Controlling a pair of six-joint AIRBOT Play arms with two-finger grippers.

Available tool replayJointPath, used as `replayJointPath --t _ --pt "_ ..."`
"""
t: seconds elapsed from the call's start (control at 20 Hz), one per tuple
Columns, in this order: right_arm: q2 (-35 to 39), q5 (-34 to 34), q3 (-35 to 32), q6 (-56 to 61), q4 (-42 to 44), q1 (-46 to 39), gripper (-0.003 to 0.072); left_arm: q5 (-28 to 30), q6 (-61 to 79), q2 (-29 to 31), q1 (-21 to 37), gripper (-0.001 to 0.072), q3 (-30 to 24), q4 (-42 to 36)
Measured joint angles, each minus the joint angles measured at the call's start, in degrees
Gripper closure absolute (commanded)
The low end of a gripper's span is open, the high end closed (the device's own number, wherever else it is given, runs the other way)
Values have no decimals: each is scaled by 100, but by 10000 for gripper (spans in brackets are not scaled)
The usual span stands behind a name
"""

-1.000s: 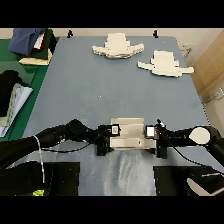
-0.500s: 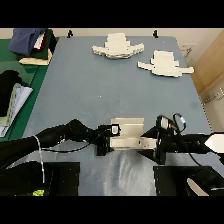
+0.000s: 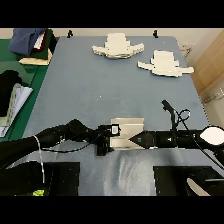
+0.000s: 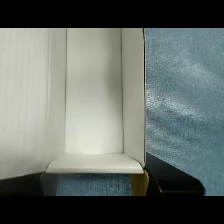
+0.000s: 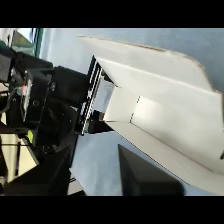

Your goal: Fold the box.

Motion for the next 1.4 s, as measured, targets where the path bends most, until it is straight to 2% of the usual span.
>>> replayJointPath --t 0.15,0.25,0.6,0.9,1.1,1.4 --pt "-284 -297 37 256 164 0 669 0 -2 0 0 184 0 0" --pt "-627 -446 184 254 208 -13 683 0 -2 0 0 184 0 0" --pt "-2514 -533 1375 -184 -170 -125 683 0 -2 0 0 184 0 -2" --pt "-3650 -570 1687 -518 -413 -94 684 0 -11 0 0 184 0 -2" --pt "-4061 -535 1727 -761 -483 -52 684 -2 -24 0 0 184 0 -9" --pt "-4234 -529 1735 -918 -522 -39 684 -2 -7 0 0 184 0 -7"
